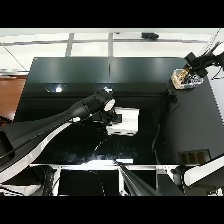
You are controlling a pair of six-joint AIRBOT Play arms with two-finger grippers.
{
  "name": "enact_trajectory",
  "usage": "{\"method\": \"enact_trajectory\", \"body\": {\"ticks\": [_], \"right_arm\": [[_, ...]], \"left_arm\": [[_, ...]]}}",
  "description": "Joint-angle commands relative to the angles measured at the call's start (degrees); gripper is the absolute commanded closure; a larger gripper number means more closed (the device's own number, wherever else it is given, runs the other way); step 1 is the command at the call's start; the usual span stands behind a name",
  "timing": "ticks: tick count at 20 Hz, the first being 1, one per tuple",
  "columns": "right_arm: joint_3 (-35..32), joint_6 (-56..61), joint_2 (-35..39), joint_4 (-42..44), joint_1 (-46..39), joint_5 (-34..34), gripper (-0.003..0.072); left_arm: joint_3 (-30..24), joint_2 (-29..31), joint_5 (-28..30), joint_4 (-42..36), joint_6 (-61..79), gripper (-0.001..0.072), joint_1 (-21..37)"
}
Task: Fold the box and place the chain.
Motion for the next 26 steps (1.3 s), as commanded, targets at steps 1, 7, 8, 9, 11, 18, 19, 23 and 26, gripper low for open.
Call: {"method": "enact_trajectory", "body": {"ticks": [1,7,8,9,11,18,19,23,26], "right_arm": [[0.0,-8.3,5.6,3.9,-1.4,2.1,0.0677],[0.0,-16.2,14.9,8.9,-2.3,2.5,0.0677],[0.0,-18.1,16.7,10.6,-2.4,3.0,0.0677],[0.0,-20.6,18.6,11.9,-2.4,4.5,0.0677],[0.0,-28.1,22.5,13.6,-2.3,11.1,0.0677],[-21.6,-47.3,42.6,27.6,0.0,22.1,0.0676],[-27.3,-48.2,46.0,30.6,0.6,22.6,0.0676],[-42.7,-48.9,52.6,37.4,5.9,24.7,0.0677],[-46.6,-48.8,52.7,40.7,12.0,24.5,0.0677]], "left_arm": [[0.0,0.0,0.0,0.0,0.0,0.0686,0.0],[0.0,0.0,0.0,0.0,0.0,0.0686,0.0],[0.0,0.0,0.0,0.0,0.0,0.0686,0.0],[0.0,0.0,0.0,0.0,0.0,0.0686,0.0],[0.0,0.0,0.0,0.0,0.0,0.0686,0.0],[0.0,0.0,0.0,0.0,0.0,0.0686,0.0],[0.0,0.0,0.0,0.0,0.0,0.0686,0.0],[0.0,0.0,0.0,0.0,0.0,0.0686,0.0],[0.0,0.0,0.0,0.0,0.0,0.0686,0.0]]}}
